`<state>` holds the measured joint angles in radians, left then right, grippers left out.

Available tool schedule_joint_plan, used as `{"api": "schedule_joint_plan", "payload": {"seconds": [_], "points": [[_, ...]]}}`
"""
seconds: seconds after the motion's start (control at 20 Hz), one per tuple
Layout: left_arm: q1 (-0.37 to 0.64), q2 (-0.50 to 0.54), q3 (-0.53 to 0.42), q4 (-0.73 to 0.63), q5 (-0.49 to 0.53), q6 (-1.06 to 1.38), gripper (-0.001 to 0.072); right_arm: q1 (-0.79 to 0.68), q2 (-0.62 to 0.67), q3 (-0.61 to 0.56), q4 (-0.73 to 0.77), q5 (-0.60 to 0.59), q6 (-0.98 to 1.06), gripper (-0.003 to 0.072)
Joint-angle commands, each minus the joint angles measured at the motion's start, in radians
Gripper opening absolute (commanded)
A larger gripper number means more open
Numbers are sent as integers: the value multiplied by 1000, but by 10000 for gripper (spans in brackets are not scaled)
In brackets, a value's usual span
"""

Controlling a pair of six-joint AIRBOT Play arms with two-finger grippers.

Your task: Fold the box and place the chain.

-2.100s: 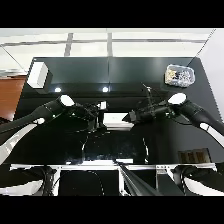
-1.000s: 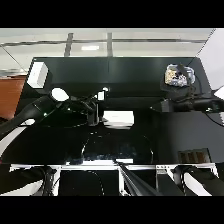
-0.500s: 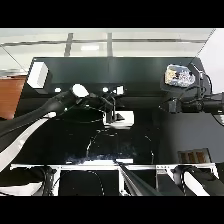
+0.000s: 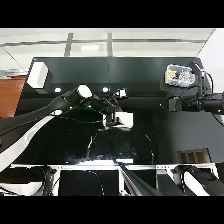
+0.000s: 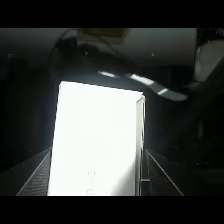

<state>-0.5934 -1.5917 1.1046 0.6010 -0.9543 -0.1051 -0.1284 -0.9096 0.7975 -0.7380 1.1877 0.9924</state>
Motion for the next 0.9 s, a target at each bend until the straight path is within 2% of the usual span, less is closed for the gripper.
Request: {"api": "schedule_joint_plan", "payload": {"seconds": [0.0, 0.3, 0.5, 0.6, 0.7, 0.75, 0.8, 0.85], "points": [[0, -2, 5, 20, -24, 19, 706, 0, 1, 0, 0, -6, -2, 17], [-1, -2, 5, 30, -24, 152, 706, 0, 1, 0, 0, -5, -2, 17], [-19, -2, 5, 139, -18, 152, 706, 0, 1, 0, 0, -5, -2, 17], [-38, -4, 5, 156, 21, 149, 691, 0, 1, 0, 0, -5, -2, 17], [-66, -6, 5, 190, 117, 97, 679, 0, 1, 0, 0, -6, -1, 17], [-78, -6, 16, 245, 149, 2, 552, 0, 1, 0, 0, -7, -1, 17], [-80, -6, 36, 305, 140, -125, 387, 0, 1, 0, 0, -6, -1, 17], [-79, -3, 69, 375, 92, -264, 322, 0, 1, 0, 0, -5, -1, 17]]}}
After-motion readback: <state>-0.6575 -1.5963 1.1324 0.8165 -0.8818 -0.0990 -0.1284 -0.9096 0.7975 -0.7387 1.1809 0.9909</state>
